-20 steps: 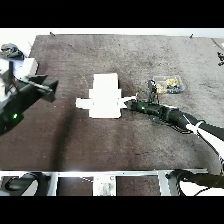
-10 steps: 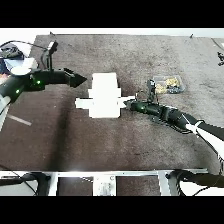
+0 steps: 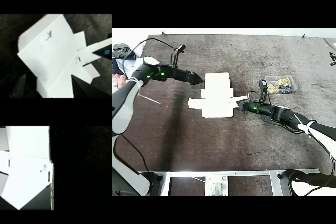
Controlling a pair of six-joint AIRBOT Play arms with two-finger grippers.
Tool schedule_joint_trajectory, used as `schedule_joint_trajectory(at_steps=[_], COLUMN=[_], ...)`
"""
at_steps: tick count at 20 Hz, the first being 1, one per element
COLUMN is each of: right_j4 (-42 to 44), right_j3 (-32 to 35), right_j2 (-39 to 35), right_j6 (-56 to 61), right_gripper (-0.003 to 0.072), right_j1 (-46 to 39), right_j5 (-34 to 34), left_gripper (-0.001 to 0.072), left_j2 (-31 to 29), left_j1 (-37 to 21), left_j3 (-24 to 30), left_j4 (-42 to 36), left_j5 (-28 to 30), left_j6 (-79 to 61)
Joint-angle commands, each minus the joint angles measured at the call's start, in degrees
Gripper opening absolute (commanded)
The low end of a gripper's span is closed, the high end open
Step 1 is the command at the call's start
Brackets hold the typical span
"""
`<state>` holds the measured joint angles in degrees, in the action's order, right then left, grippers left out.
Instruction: Fold the box and place the chain.
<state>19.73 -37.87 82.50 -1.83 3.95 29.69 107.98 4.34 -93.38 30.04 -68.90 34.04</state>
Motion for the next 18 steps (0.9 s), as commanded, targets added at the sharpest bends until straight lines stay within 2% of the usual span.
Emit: schedule_joint_trajectory(at_steps=[1, 11, 16, 18], right_j4=[0.04, 4.31, 4.28, 4.11], right_j3=[-0.02, -0.04, -0.04, -0.04], right_j2=[0.04, 3.06, 3.06, 3.06], right_j6=[-1.29, -4.68, -4.70, -4.68], right_gripper=[-0.0013, -0.0013, -0.0013, -0.0013], right_j1=[-0.09, -0.09, -0.13, -0.76], right_j5=[-1.31, 2.84, 2.56, 2.54], left_gripper=[0.0608, 0.0608, 0.0608, 0.0609], left_j2=[5.33, 12.22, 12.55, 12.55], left_j1=[0.33, 2.78, 2.25, 1.38], left_j3=[-4.96, -11.78, -12.70, -15.43], left_j4=[0.87, 0.37, 4.07, 3.91], left_j5=[-2.78, -8.22, -7.67, -7.50], left_j6=[1.46, 1.27, 3.02, 3.04])
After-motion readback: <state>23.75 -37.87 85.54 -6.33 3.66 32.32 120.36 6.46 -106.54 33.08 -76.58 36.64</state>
